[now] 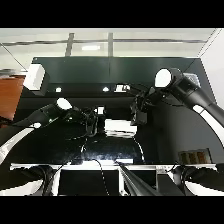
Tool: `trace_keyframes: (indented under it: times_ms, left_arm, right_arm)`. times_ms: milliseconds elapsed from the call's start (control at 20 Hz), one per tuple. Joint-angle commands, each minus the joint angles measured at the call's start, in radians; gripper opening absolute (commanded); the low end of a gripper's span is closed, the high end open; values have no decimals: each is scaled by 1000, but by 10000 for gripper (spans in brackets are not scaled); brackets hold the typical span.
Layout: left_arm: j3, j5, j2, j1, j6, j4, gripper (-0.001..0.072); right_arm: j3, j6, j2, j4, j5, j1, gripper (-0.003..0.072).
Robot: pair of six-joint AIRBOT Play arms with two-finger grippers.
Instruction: Fold the box and place the chain.
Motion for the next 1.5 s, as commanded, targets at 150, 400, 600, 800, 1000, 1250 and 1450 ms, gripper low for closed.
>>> trace_keyframes:
  times_ms: [150,400,600,800,1000,1250,1450]
  left_arm:
    - [0,0,-1,0,0,0,483]
    - [0,0,-1,0,0,0,483]
    - [0,0,-1,0,0,0,484]
    - [0,0,-1,0,0,0,483]
    - [0,0,-1,0,0,0,483]
    - [0,0,-1,0,0,0,484]
    - [0,0,-1,0,0,0,484]
  right_arm:
    - [-34,0,56,-19,-32,11,706]
    - [-38,4,56,-15,-16,33,705]
    - [-38,32,55,-16,-36,35,705]
    - [-38,45,55,-14,-76,35,706]
    - [-38,58,55,-15,-89,35,705]
    - [-38,63,55,-14,-42,35,705]
    - [-38,69,52,-1,-28,35,707]
